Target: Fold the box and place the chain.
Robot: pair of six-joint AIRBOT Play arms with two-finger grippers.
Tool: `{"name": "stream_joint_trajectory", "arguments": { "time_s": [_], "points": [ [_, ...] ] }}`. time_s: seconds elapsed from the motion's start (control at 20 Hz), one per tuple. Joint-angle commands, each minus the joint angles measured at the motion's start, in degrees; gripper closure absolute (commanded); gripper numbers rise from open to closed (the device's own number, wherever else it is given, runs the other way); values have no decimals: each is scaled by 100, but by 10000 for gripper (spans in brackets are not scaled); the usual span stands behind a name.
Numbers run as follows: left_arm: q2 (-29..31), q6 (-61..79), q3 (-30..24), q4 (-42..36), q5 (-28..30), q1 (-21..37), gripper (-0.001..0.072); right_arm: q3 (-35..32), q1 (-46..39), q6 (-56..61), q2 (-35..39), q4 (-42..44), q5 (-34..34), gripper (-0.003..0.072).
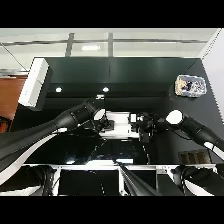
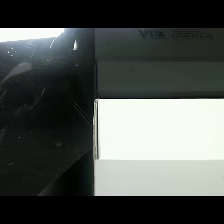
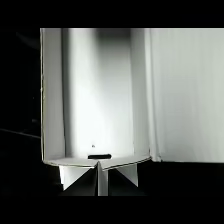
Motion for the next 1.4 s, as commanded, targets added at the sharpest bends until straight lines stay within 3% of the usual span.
{"name": "stream_joint_trajectory", "arguments": {
  "time_s": [0.0, 0.15, 0.3, 0.5, 0.6, 0.65, 0.7, 0.8, 0.85, 0.9, 0.95, 1.0, 1.2, 1.35],
  "points": [
    [-2, -7, 2, -35, 11, 7, 683, 0, 9, 7, -116, 763, 13, 618],
    [-2, -7, 2, -33, 13, 7, 683, 0, 247, 7, -328, 1502, -151, 618],
    [-2, -7, 2, -33, 20, 7, 683, 0, 387, 400, -435, 1272, -697, 619],
    [-2, -7, 2, -35, 22, 7, 683, 0, 308, 938, -433, 763, -520, 614],
    [-2, -7, 2, -35, 22, 7, 683, 0, 306, 1095, -433, 719, -332, 298],
    [-2, -7, 2, -35, 22, 7, 683, 0, 306, 1095, -433, 715, -245, 341],
    [-2, -7, 2, -35, 22, 7, 683, 0, 306, 1097, -433, 708, -223, 506],
    [-2, -7, 2, -35, 22, 7, 683, 0, 306, 1095, -433, 761, -273, 318],
    [-2, -7, 2, -35, 22, 7, 683, 0, 304, 1106, -431, 734, -273, 407],
    [-2, -7, 2, -35, 20, 7, 683, 0, 304, 1261, -415, 684, -273, 559],
    [-2, -7, 2, -33, 22, 7, 684, 2, 280, 1593, -363, 645, -271, 574],
    [-2, -7, 2, -33, 28, 7, 683, 33, 188, 2164, -238, 490, -138, 672],
    [-4, -7, 0, -33, 26, 7, 683, 640, -1084, 4918, 422, -1266, 1585, 671],
    [-2, -7, 2, -33, 24, 7, 683, 562, -2627, 6190, 649, -1593, 1928, 671]
  ]
}}
